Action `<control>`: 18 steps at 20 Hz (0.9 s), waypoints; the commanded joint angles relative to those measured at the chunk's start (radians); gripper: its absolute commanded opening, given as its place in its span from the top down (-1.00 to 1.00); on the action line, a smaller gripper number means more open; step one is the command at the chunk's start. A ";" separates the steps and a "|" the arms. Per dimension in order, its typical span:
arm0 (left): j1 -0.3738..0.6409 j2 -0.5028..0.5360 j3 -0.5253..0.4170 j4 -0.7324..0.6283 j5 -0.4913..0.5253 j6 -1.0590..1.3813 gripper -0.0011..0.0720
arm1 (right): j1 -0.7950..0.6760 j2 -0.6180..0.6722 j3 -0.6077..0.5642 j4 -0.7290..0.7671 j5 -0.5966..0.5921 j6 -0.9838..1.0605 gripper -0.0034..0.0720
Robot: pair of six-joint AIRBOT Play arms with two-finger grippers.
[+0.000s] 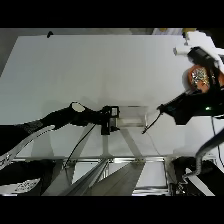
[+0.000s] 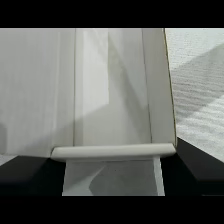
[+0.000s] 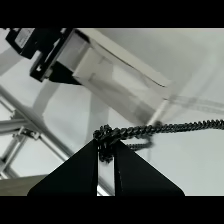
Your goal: Fold the box and place the chain.
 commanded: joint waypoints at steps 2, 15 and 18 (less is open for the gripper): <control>0.000 0.000 0.000 0.000 0.000 0.000 0.88 | 0.135 0.000 -0.183 0.010 -0.235 -0.011 0.88; 0.000 0.000 0.000 0.000 0.000 0.000 0.88 | 0.256 -0.168 -0.387 0.012 -0.552 -0.077 0.88; 0.000 0.001 0.000 0.000 0.000 0.000 0.88 | 0.291 -0.196 -0.387 0.012 -0.582 -0.077 0.87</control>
